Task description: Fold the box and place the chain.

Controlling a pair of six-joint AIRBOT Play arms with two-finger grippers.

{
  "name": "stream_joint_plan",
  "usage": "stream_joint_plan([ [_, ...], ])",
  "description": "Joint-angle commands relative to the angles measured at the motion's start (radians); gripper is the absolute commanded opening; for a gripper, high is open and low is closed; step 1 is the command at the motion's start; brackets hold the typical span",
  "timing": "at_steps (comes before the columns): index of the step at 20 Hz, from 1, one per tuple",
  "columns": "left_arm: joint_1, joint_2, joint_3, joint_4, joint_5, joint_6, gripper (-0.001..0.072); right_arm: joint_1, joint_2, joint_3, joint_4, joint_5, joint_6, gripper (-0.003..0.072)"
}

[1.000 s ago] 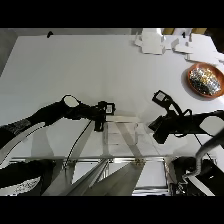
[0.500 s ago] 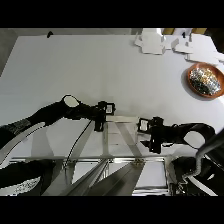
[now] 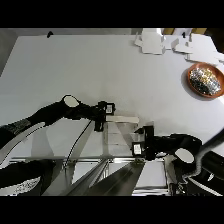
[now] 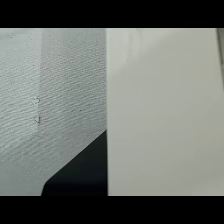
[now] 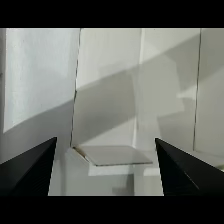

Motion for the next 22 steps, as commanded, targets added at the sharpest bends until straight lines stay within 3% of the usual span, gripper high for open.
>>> stream_joint_plan([
  [1, -0.001, -0.001, 0.000, 0.000, 0.000, 0.000, 0.0011, 0.057, -0.062, -0.018, -0.017, -0.134, -0.008, 0.0683],
  [4, -0.001, -0.001, 0.000, 0.000, 0.000, 0.000, 0.0011, 0.042, -0.074, -0.010, -0.019, -0.167, -0.008, 0.0682],
  [14, -0.001, -0.001, 0.000, 0.000, 0.000, 0.000, 0.0011, -0.122, -0.069, 0.111, -0.016, 0.020, -0.007, 0.0680],
  [22, -0.001, -0.001, 0.000, 0.000, 0.000, 0.000, 0.0011, -0.267, -0.080, 0.121, 0.074, 0.029, -0.013, 0.0683],
])
